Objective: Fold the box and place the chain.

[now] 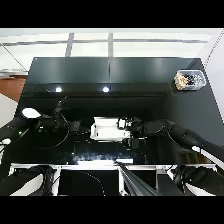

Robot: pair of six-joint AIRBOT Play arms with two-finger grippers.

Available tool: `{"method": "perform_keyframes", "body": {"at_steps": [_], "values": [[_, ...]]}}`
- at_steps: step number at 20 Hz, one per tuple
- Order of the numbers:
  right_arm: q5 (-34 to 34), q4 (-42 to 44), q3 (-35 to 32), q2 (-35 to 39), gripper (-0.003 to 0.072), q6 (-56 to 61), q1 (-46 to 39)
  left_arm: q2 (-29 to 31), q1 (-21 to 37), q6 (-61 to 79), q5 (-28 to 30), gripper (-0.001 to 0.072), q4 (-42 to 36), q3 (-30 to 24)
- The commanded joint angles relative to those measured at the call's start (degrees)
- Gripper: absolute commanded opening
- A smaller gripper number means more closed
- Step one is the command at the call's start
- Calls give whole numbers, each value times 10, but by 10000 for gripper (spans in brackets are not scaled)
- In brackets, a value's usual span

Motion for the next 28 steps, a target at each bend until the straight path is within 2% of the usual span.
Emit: {"method": "perform_keyframes", "body": {"at_steps": [1, 3, 5, 10, 16, 22, 28], "values": [[0, 0, 0, 0, 459, 0, 0, 22, -57, -70, 52, 708, 3, 6], [0, 0, 0, 0, 459, 0, 0, 38, -87, -126, 105, 707, 27, 6], [0, 0, 0, 0, 459, 0, 0, 47, -116, -153, 132, 707, 47, 6], [0, 0, 0, 0, 459, 0, 0, 47, -174, -193, 171, 707, 60, 6], [0, 0, 0, 0, 459, 0, 0, 47, -196, -239, 179, 705, 87, 7], [0, 0, 0, 0, 459, 0, 0, 45, -277, -391, 210, 687, 259, 42], [0, 0, 0, 0, 459, 0, 0, 7, -347, -556, 151, 678, 399, 107]]}}
